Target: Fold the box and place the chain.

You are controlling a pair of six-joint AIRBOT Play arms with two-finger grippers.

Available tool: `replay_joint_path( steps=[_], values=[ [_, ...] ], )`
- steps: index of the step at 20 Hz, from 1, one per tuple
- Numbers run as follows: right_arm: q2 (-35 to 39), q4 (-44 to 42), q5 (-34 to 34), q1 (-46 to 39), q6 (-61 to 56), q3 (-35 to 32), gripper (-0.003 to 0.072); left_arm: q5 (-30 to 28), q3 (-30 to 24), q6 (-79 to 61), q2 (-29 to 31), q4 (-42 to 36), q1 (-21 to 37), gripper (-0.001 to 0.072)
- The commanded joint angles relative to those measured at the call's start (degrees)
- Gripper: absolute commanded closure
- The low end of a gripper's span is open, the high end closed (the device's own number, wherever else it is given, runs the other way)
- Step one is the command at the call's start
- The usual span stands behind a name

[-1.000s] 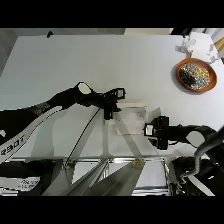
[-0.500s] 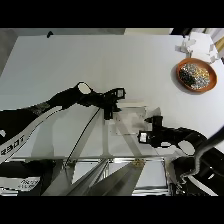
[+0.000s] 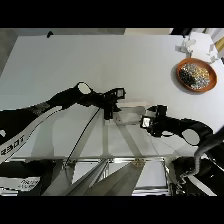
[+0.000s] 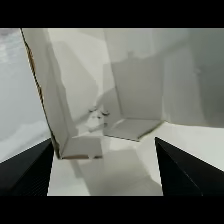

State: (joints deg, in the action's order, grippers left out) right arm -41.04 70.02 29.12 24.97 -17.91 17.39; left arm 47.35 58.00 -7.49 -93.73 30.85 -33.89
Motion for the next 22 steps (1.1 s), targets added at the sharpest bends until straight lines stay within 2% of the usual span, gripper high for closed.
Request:
replay_joint_path(
  steps=[1,6,12,16,22],
  values=[
    [-0.17,-3.52,1.95,-3.28,2.64,2.03,0.0003,0.02,-0.02,-0.02,0.0,0.0,-0.02,0.0699],
    [-6.62,-18.12,6.86,-9.4,17.05,3.26,0.0003,0.0,-0.02,-0.02,0.0,0.02,-0.02,0.0699],
    [-17.92,-19.78,19.58,-16.74,18.43,13.6,0.0,0.02,-0.02,-0.02,0.0,0.0,-0.02,0.0699],
    [-23.54,-22.49,21.05,-17.62,22.82,17.18,0.0,0.0,-0.02,-0.02,0.0,0.0,-0.02,0.0699],
    [-27.82,-28.3,21.07,-18.32,30.34,17.55,0.0,0.02,-0.02,-0.02,0.0,0.0,-0.02,0.0699]
  ],
)
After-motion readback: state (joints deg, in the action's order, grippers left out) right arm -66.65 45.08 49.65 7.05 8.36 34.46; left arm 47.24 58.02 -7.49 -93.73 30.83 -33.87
